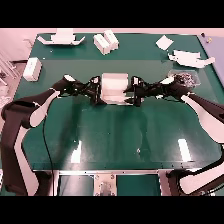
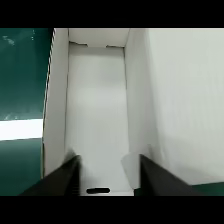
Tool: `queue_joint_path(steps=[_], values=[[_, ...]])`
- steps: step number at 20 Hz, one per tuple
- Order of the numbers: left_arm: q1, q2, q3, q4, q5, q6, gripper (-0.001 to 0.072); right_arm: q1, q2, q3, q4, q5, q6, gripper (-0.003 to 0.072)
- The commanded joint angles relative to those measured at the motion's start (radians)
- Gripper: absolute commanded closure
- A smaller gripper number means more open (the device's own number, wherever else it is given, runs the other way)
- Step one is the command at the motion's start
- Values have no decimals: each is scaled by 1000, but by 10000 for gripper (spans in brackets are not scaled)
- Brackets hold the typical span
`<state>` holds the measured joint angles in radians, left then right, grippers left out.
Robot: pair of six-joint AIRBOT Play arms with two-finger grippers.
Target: Fold the box and place the chain.
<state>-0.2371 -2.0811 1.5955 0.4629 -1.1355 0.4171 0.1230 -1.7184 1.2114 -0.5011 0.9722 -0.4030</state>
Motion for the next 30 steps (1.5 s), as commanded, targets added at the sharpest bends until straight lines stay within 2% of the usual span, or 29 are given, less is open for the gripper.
queue_joint_path(steps=[1,2,3,4,5,6,9,14,16,22,25,30], values=[[0,0,1,1,-2,2,313,-2,16,10,6,-2,48,470],[0,0,1,1,-2,2,313,-3,18,10,6,-2,53,497],[0,0,1,1,-2,2,313,-5,18,10,5,-2,56,557],[0,0,1,1,-2,2,313,-7,18,10,-2,-2,60,578],[0,0,1,1,-2,2,313,-9,18,10,-8,-2,74,648],[0,0,1,1,-2,2,313,-13,18,10,-9,-2,92,667],[0,0,1,1,-2,2,313,-19,43,10,-7,0,117,668],[0,0,1,1,-2,2,313,-19,181,11,-5,-2,247,668],[0,0,1,1,-2,2,313,-34,206,18,-40,-6,408,669],[0,0,1,1,-2,2,313,-186,200,23,-223,8,1162,669],[0,0,1,1,-1,2,313,-266,187,22,-257,112,1341,669],[0,0,1,1,0,2,313,-298,154,18,-305,154,1460,669]])
